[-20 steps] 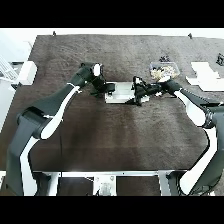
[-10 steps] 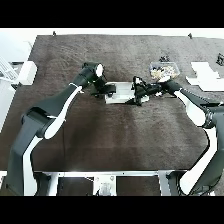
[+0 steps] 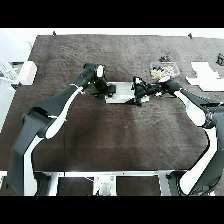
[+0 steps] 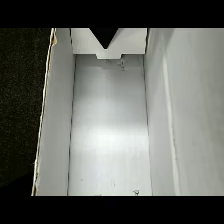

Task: Fold the box and place the chain.

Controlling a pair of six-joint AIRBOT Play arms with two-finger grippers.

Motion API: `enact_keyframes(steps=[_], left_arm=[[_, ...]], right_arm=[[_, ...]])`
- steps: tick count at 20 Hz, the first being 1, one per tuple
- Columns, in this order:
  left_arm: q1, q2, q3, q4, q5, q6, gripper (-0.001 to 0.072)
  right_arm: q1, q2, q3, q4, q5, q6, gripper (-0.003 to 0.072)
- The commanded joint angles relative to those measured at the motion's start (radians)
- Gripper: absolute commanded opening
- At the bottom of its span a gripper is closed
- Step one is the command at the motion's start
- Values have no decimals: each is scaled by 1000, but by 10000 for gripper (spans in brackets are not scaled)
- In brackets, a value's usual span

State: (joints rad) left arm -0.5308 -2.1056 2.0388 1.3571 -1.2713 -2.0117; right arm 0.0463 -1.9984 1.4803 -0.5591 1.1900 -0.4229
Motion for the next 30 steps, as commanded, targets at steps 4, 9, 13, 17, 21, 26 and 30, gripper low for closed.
enact_keyframes(steps=[4,9,13,17,21,26,30], left_arm=[[-1,-8,11,15,-7,15,485],[0,-10,35,29,-24,-1,486],[0,-10,37,27,-33,-23,486],[0,-10,37,28,-48,-11,485],[0,-10,37,47,-65,4,484],[0,-10,37,71,-75,6,484],[-7,-10,37,80,-51,23,239]], right_arm=[[0,0,0,0,0,0,627],[0,0,0,0,0,0,627],[0,0,0,0,0,0,626],[0,0,0,0,0,0,627],[0,0,0,0,0,0,627],[0,0,0,0,0,0,626],[0,0,0,0,0,0,627]])
